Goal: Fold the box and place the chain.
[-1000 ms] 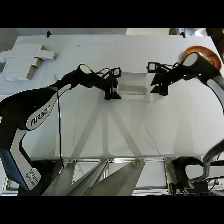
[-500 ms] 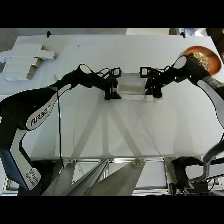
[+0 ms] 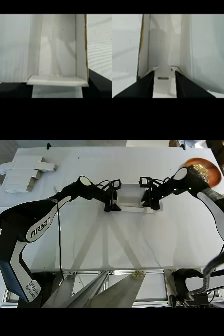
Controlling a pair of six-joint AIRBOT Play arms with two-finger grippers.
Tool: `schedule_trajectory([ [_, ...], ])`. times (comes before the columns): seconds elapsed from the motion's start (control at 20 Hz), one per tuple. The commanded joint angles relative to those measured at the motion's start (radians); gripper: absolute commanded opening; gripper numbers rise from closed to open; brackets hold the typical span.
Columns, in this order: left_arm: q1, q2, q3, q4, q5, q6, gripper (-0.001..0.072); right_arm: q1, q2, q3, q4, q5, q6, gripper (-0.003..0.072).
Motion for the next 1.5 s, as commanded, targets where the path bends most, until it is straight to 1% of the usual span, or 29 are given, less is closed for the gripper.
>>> schedule_trajectory([
  [0.0,0.0,0.0,0.0,0.0,0.001,0.001,0.035,0.001,0.0,0.0,0.029,-0.015,0.004,0.0412],
  [0.05,0.0,0.0,0.0,0.0,0.001,0.0,0.035,0.001,0.0,0.0,0.029,-0.015,0.004,0.0456],
  [0.25,0.0,0.0,0.0,0.0,0.001,0.0,0.035,0.001,-0.001,0.0,0.029,-0.015,0.006,0.0454],
  [0.3,0.0,0.0,0.0,0.0,0.001,0.0,0.035,0.001,0.0,0.0,0.029,-0.015,0.011,0.0424],
  [0.35,0.0,0.0,0.0,0.0,0.001,0.0,0.035,0.001,0.0,0.0,0.028,-0.011,0.011,0.0262],
  [0.4,0.0,0.0,0.0,0.0,0.001,0.0,0.035,0.001,0.0,0.0,0.022,0.0,0.011,0.0064],
  [0.45,0.0,0.0,0.0,0.0,0.001,0.0,0.035,0.0,0.0,0.0,0.018,0.003,0.011,0.0011],
  [0.6,0.0,0.0,0.0,0.0,0.001,0.0,0.035,0.0,0.0,0.0,0.03,0.006,0.011,0.0011],
  [0.8,0.0,0.0,0.0,0.0,0.002,0.0,0.035,0.0,0.008,0.001,0.198,0.048,0.011,0.001],
  [0.9,0.0,0.0,0.0,0.0,0.001,0.0,0.035,0.0,0.026,0.001,0.237,0.045,0.01,0.001],
  [1.1,0.0,0.0,0.0,0.0,0.001,0.0,0.035,-0.022,0.089,0.001,0.227,0.05,0.014,0.0009],
  [1.15,0.0,0.0,0.0,0.0,0.001,0.0,0.035,-0.036,0.115,0.001,0.231,0.044,0.047,0.0009],
  [1.3,0.0,0.0,0.0,0.0,0.001,0.0,0.035,-0.102,0.194,0.001,0.211,0.047,0.179,0.0009],
  [1.4,0.0,0.0,0.0,0.0,0.001,0.0,0.035,-0.156,0.234,0.001,0.133,0.048,0.307,0.0009],
  [1.45,0.0,0.0,0.0,0.0,0.002,0.0,0.035,-0.188,0.241,0.001,0.087,0.049,0.403,0.0008],
])
